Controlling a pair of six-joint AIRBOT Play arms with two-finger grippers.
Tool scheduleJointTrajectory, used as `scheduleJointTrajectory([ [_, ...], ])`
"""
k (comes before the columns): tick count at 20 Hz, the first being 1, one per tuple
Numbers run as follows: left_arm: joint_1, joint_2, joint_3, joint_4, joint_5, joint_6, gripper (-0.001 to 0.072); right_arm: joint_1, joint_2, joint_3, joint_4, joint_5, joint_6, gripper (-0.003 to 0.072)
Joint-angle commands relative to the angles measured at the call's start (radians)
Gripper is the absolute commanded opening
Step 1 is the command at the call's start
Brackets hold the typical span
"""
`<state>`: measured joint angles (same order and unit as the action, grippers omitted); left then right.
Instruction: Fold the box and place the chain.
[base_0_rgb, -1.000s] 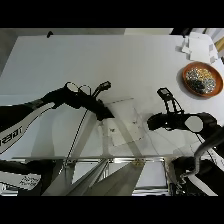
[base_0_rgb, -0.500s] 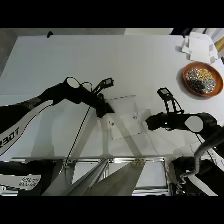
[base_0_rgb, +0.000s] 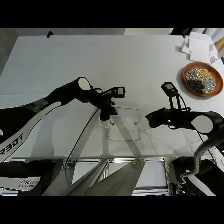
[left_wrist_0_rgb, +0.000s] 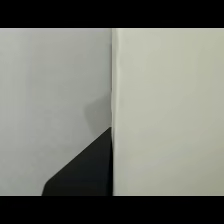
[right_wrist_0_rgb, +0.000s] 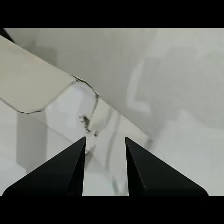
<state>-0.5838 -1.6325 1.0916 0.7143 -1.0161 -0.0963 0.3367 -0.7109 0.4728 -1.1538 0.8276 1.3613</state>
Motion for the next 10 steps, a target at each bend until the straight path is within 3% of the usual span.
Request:
scheduleJointTrajectory([
  [1, -0.013, 0.000, 0.003, -0.045, 0.055, 0.014, 0.0006, 0.000, 0.050, 0.007, -0.039, 0.033, 0.001, 0.0282],
  [10, -0.014, -0.006, 0.003, -0.048, 0.103, 0.014, 0.0006, 0.000, 0.054, 0.007, -0.103, 0.050, 0.004, 0.0279],
])
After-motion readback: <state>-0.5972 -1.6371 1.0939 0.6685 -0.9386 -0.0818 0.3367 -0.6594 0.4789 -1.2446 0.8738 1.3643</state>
